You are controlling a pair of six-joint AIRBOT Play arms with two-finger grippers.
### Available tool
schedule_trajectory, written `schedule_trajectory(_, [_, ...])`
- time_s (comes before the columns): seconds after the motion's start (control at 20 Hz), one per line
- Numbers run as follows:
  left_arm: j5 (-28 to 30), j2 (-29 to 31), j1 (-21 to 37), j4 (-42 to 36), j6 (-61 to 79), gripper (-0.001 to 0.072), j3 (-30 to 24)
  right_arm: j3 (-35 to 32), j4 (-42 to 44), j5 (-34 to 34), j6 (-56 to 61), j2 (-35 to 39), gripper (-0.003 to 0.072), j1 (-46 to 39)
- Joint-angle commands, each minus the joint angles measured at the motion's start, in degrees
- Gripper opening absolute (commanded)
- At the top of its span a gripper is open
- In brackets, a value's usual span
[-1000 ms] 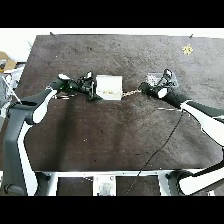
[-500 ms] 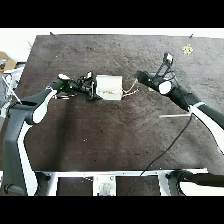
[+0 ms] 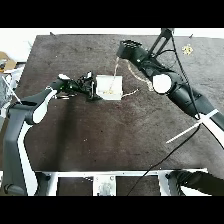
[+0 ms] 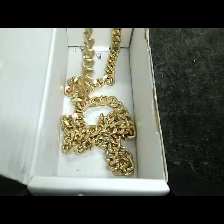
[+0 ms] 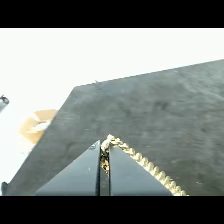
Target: Fold the box and place the chain.
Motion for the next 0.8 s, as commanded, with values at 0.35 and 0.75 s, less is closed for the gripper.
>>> schedule_trajectory(0.35, [0.02, 0.02, 0.00, 0.00, 0.02, 0.0462, 0.04, -4.63, -1.09, 11.54, 6.23, -12.92, 0.0015, 2.58])
schedule_trajectory(0.75, [0.02, 0.02, 0.00, 0.02, 0.02, 0.0462, 0.04, -6.49, -14.99, 28.79, 6.49, -5.25, 0.0366, -9.31])
